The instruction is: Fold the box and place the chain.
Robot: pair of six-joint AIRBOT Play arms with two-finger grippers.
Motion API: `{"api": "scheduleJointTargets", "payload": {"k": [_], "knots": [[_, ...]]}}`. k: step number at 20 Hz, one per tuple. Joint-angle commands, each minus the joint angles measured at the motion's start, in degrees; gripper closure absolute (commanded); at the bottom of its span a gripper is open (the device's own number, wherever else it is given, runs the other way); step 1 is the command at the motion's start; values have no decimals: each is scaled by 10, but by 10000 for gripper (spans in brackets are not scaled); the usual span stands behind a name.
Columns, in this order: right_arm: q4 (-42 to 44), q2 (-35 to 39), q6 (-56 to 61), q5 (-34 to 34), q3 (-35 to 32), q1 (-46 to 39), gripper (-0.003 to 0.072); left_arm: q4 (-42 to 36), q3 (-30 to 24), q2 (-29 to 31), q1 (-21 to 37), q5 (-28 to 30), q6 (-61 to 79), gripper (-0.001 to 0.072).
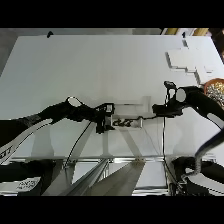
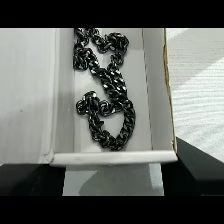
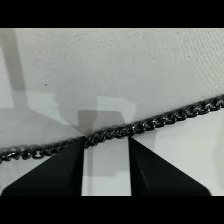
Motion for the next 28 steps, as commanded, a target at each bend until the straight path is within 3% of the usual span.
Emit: {"api": "scheduleJointTargets", "payload": {"k": [1, 2, 10, 18, 28], "knots": [[-10, -5, -6, -5, -1, 0, 584, 0, 0, 0, 0, 0, 0, 674], [-9, -4, -32, -3, -1, 0, 675, 0, 0, 0, 0, 0, 0, 674], [14, 103, -142, 25, -1, 8, 675, 0, 0, 0, 0, 0, 0, 674], [140, 247, -154, 26, -1, 138, 675, 0, 0, 0, 0, 0, 0, 674], [251, 260, -150, -129, -1, 320, 674, 0, 0, 0, 0, 0, 0, 674]]}}
